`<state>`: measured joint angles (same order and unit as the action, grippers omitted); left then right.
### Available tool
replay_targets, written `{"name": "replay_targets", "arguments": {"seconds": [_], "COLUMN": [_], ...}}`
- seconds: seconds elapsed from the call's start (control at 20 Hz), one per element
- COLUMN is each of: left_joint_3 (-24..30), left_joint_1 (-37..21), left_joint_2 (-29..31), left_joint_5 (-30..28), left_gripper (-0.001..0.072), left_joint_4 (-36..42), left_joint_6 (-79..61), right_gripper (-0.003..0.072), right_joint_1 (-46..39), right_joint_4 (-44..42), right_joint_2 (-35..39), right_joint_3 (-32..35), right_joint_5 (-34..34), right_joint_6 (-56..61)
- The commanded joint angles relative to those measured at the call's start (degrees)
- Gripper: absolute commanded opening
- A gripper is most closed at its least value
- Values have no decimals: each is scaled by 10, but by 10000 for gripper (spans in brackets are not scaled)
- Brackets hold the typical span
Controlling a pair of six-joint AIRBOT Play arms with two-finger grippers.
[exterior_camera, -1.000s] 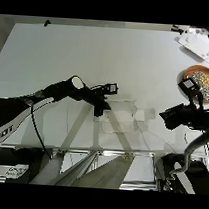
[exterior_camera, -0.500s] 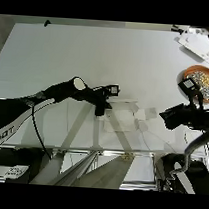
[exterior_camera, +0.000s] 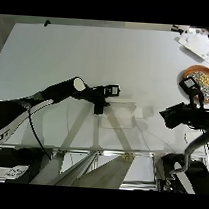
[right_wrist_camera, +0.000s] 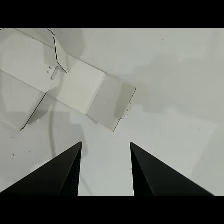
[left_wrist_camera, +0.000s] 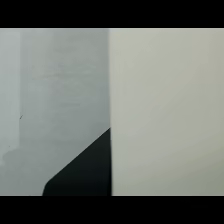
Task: Fold the box and place the chain.
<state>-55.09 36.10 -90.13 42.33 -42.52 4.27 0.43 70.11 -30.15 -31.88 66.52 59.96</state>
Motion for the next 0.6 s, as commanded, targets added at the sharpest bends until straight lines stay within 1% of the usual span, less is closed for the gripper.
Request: {"name": "replay_targets", "arguments": {"seconds": [0.0,0.55], "left_joint_3": [0,0], "left_joint_1": [0,0], "left_joint_2": [2,-2], "left_joint_5": [-3,3], "left_gripper": [1,12], "left_joint_4": [-22,-21], "left_joint_6": [26,26], "right_gripper": [342,342], "right_joint_1": [0,0], "right_joint_4": [0,0], "right_joint_2": [1,1], "right_joint_3": [0,0], "right_joint_5": [-2,-1], "right_joint_6": [0,0]}}
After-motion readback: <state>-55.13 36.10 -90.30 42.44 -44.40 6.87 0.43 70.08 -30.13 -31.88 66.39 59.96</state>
